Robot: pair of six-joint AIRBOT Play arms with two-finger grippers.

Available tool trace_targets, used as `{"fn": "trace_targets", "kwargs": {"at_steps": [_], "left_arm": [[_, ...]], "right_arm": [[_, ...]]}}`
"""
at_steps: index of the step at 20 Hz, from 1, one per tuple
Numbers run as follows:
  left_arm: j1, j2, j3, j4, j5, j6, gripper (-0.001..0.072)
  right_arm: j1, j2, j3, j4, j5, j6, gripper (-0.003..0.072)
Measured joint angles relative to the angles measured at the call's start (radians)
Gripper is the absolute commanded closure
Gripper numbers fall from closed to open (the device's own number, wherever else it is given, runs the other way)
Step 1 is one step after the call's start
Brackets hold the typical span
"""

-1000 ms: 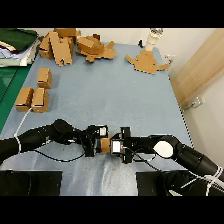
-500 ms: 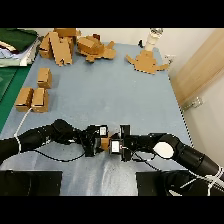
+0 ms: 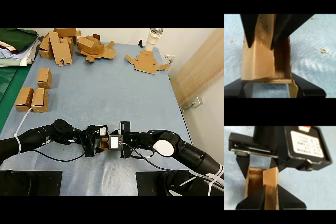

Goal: Fold the box.

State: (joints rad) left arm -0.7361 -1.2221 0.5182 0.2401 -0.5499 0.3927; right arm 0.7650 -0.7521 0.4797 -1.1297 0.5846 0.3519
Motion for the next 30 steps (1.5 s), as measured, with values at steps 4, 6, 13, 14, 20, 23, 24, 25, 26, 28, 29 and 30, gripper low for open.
{"fn": "trace_targets", "kwargs": {"at_steps": [4,6,13,14,20,23,24,25,26,28,29,30], "left_arm": [[0.000,0.000,0.000,0.000,0.000,0.000,0.0239],[0.000,0.000,0.000,0.000,0.000,0.000,0.0239],[0.000,0.000,0.000,-0.001,0.000,-0.002,0.0239],[0.000,0.000,0.000,-0.001,0.000,-0.002,0.0239],[0.000,0.000,0.000,0.000,0.000,0.000,0.0239],[0.000,0.000,0.000,0.000,-0.001,0.000,0.0239],[0.000,0.000,0.000,0.002,-0.002,0.001,0.0239],[0.000,0.000,0.000,0.002,-0.002,0.000,0.0239],[0.000,0.000,0.000,0.002,-0.002,0.000,0.0239],[0.000,0.000,0.000,0.001,-0.002,0.000,0.0239],[0.000,0.000,0.000,0.001,-0.002,0.000,0.0239],[0.000,0.000,0.000,0.000,-0.002,0.000,0.0239]], "right_arm": [[0.000,-0.017,0.002,-0.024,0.008,0.031,0.0472],[0.000,-0.031,0.002,-0.029,0.010,0.036,0.0481],[0.000,-0.081,0.003,-0.031,0.024,0.050,0.0377],[0.002,-0.084,0.002,-0.030,0.048,0.049,0.0377],[0.003,-0.087,0.003,-0.011,0.111,0.094,0.0378],[0.003,-0.076,0.011,-0.008,0.142,0.132,0.0378],[0.003,-0.066,0.017,-0.009,0.152,0.163,0.0377],[0.003,-0.050,0.023,-0.011,0.164,0.196,0.0377],[0.003,-0.028,0.031,-0.003,0.155,0.239,0.0377],[0.002,0.024,0.038,-0.005,0.156,0.333,0.0413],[0.002,0.053,0.040,-0.003,0.156,0.395,0.0587],[0.000,0.079,0.042,-0.004,0.156,0.470,0.0679]]}}
